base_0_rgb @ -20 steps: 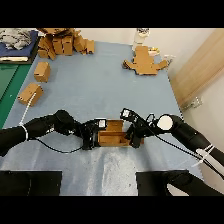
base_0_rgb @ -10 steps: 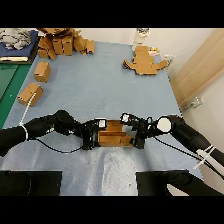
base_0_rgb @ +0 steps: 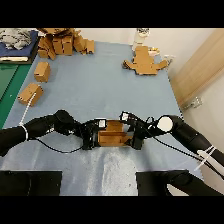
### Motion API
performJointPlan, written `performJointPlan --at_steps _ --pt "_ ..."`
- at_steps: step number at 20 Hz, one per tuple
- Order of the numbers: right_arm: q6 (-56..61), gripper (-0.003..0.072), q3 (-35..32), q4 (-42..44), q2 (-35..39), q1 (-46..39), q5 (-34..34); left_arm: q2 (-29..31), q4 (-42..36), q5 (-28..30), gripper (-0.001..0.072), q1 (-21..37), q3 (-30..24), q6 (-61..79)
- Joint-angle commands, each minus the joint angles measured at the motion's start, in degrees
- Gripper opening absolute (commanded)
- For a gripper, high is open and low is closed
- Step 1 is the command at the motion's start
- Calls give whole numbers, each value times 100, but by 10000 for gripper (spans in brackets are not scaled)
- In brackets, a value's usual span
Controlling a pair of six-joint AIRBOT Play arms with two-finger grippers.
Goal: Fold the box.
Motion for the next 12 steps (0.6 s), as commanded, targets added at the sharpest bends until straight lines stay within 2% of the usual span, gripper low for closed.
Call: performJointPlan --at_steps 1,2,3,4,7,10,12 --pt "-256 558 4 273 4 4 -146 2 2 2 470 0 7 2" --pt "-356 453 4 400 2 4 -144 2 2 2 470 0 7 2" --pt "-389 440 4 529 -4 4 -140 2 2 2 470 0 7 2" --pt "-389 332 4 647 -22 7 -79 2 2 2 470 0 7 2" --pt "-389 262 2 710 -37 17 -15 2 2 2 470 0 7 2" --pt "-385 144 -2 833 -109 17 11 2 2 2 470 0 7 2" --pt "-400 144 -7 1071 -166 17 2 2 2 2 470 0 7 2"
